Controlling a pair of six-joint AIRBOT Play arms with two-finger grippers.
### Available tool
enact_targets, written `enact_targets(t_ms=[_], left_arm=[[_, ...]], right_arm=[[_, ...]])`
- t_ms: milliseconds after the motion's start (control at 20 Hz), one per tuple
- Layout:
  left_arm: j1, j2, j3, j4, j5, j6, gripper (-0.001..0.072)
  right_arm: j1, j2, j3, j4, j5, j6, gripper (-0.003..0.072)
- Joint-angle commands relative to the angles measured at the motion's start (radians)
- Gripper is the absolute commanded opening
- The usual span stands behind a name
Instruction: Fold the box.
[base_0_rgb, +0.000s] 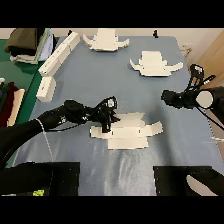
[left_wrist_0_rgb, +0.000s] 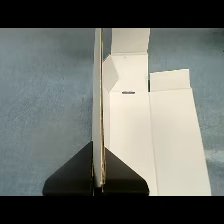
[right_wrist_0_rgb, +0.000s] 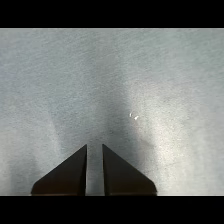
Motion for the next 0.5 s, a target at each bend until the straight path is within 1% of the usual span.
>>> enact_targets(t_ms=[0, 150, 250, 450], left_arm=[[-0.032, -0.002, -0.003, 0.085, -0.013, -0.09, 0.0012], [-0.064, 0.034, -0.003, 0.085, -0.018, -0.089, 0.0012], [-0.065, 0.056, -0.003, 0.085, -0.019, -0.095, 0.0012], [-0.063, 0.05, -0.003, 0.085, 0.0, -0.095, 0.0012]], right_arm=[[0.0, -0.001, 0.001, 0.005, -0.001, -0.003, 0.0144], [0.0, -0.001, 0.001, 0.005, 0.0, -0.019, 0.0143], [0.0, -0.001, 0.001, 0.007, 0.0, -0.021, 0.0143], [0.006, -0.001, 0.001, 0.013, 0.0, -0.03, 0.0143]])
